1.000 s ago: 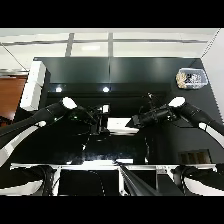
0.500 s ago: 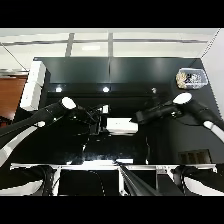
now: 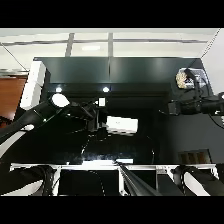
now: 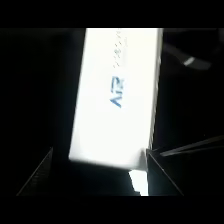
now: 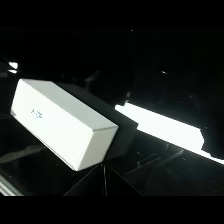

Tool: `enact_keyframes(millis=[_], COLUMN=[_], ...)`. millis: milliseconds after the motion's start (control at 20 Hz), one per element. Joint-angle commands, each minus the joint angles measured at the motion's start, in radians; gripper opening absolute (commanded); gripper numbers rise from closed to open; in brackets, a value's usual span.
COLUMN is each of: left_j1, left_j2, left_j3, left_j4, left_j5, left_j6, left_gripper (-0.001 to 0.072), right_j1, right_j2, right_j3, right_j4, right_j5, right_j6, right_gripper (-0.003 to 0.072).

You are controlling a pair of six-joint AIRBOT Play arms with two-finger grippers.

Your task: Fold the box and place the chain.

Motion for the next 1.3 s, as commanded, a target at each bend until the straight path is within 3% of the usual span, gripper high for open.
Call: enact_keyframes(millis=[0, 250, 500, 650, 1050, 1250], left_j1=[-0.082, -0.206, -0.219, -0.22, -0.22, -0.253], left_j2=[0.005, -0.151, -0.271, -0.287, -0.287, -0.306], left_j3=[0.039, 0.212, 0.338, 0.346, 0.346, 0.346], left_j4=[-0.018, 0.004, 0.171, 0.21, 0.203, 0.309], left_j5=[0.038, 0.065, -0.092, -0.138, -0.139, -0.076], left_j6=[-0.029, -0.162, -0.336, -0.366, -0.366, -0.327], left_gripper=[0.072, 0.072, 0.072, 0.072, 0.072, 0.072], right_j1=[-0.047, -0.046, -0.046, -0.046, -0.046, -0.046], right_j2=[0.04, 0.04, 0.04, 0.04, 0.04, 0.039], right_j3=[-0.001, -0.001, -0.001, -0.001, -0.001, -0.001], right_j4=[-0.018, 0.005, -0.007, -0.006, -0.007, -0.006], right_j5=[-0.055, -0.083, -0.079, -0.086, -0.098, -0.1], right_j6=[0.02, 0.02, 0.008, 0.001, 0.001, 0.001], right_gripper=[0.0013, 0.0013, 0.0013, 0.0013, 0.0013, 0.0013])
